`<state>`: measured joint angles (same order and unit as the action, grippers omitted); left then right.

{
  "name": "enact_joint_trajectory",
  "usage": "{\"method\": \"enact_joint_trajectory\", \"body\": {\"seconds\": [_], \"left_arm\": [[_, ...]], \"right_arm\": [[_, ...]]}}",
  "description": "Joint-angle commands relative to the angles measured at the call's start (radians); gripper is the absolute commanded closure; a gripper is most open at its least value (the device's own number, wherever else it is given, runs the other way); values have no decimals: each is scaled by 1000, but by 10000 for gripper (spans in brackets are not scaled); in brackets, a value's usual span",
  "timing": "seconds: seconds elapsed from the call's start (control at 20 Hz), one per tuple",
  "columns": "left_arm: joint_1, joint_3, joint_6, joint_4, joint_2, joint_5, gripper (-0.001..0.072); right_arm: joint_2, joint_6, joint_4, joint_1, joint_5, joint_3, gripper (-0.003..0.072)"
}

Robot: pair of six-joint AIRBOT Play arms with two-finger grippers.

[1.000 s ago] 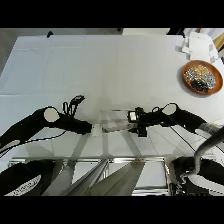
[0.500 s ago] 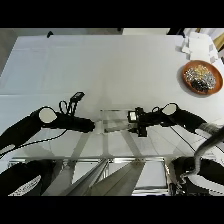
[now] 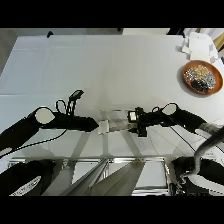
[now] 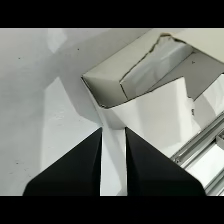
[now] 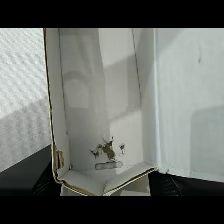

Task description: Fold the box and place the chain.

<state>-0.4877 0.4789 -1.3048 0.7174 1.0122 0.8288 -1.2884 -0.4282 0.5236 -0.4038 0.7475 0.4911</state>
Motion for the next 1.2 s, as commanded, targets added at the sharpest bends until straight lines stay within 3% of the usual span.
{"method": "enact_joint_trajectory", "body": {"seconds": [0.0, 0.15, 0.3, 0.5, 0.6, 0.8, 1.15], "left_arm": [[-30, 1, -2, -7, 0, -9, 538], [-61, 1, -5, -21, 2, -11, 537], [-75, 2, -8, -36, 2, -41, 427], [-75, 2, -55, -27, 2, -51, 406], [-76, 2, -83, -9, 3, -53, 316], [-82, 42, -222, 111, 43, -50, 314], [-193, 167, -356, 196, 175, -18, 285]], "right_arm": [[0, 0, -1, 0, 0, 0, 394], [0, 0, 0, 0, 0, 0, 394], [0, 0, 0, 0, 0, 0, 394], [0, 0, 0, 0, 0, 0, 394], [0, 0, 0, 0, 0, 0, 394], [0, 0, 0, 0, 0, 0, 394], [0, 0, 0, 0, 0, 0, 394]]}}
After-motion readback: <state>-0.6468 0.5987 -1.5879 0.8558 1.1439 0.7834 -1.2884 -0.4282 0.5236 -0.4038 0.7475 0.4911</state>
